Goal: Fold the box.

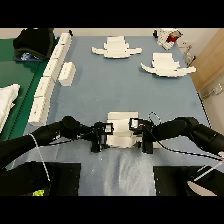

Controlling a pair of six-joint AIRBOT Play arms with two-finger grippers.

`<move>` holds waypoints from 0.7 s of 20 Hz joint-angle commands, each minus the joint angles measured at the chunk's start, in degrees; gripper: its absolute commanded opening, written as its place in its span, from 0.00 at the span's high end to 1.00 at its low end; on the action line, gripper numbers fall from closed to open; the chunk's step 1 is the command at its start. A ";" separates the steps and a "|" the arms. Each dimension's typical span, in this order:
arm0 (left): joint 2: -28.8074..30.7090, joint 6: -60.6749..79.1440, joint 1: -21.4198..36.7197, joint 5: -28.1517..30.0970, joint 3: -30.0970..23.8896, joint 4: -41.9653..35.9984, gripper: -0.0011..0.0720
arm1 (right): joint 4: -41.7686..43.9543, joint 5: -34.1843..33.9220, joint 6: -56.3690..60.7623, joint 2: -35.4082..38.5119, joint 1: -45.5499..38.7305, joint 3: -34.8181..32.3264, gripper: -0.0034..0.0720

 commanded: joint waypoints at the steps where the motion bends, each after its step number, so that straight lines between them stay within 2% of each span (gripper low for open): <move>1: 0.00 0.00 0.00 0.00 0.04 0.02 0.29 | -5.18 -2.91 12.85 1.36 -0.04 1.44 0.66; 3: 0.00 0.02 0.00 0.00 0.04 0.02 0.29 | -16.50 -5.95 32.89 2.69 -0.04 3.61 0.91; 4: 0.00 0.00 0.00 0.00 0.04 0.02 0.29 | -22.91 -8.76 41.75 3.34 -0.04 4.79 0.95; 8: 0.00 0.02 0.00 0.00 0.07 0.02 0.29 | -40.81 -18.99 67.17 4.96 -2.27 8.15 0.95; 11: 0.00 0.02 0.00 0.00 0.07 0.02 0.28 | -41.09 -24.13 78.86 4.57 -10.49 8.28 0.95; 14: 0.00 0.02 0.00 0.00 0.04 0.02 0.29 | -28.61 -25.35 82.27 2.32 -24.04 7.37 0.95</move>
